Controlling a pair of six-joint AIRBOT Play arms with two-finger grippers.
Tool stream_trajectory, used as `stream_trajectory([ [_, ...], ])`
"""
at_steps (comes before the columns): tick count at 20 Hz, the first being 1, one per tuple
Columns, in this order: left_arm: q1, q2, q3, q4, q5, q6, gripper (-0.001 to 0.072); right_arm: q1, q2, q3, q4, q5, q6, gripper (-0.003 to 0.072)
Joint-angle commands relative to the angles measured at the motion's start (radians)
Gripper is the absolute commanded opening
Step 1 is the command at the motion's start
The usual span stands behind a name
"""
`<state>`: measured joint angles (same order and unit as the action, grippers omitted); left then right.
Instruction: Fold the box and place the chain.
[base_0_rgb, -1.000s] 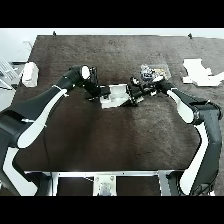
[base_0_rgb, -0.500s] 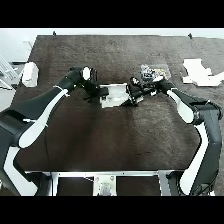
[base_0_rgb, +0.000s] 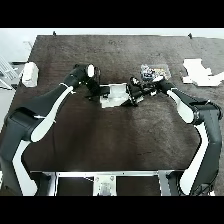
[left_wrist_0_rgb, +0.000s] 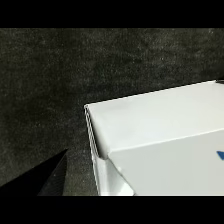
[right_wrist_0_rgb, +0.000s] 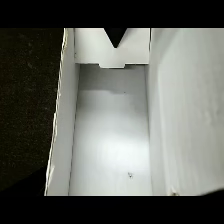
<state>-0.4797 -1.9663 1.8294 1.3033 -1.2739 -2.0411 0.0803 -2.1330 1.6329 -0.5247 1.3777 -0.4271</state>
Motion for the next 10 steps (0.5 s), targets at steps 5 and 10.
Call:
stream_trajectory([
  [5, -0.002, -0.029, 0.05, 0.06, -0.089, -0.065, 0.0539, -0.001, 0.001, 0.0, 0.0, 0.0, 0.0, 0.0505],
  [10, -0.001, -0.056, 0.081, 0.112, -0.143, -0.084, 0.0538, 0.0, 0.001, 0.0, 0.0, 0.0, 0.0, 0.0505],
])
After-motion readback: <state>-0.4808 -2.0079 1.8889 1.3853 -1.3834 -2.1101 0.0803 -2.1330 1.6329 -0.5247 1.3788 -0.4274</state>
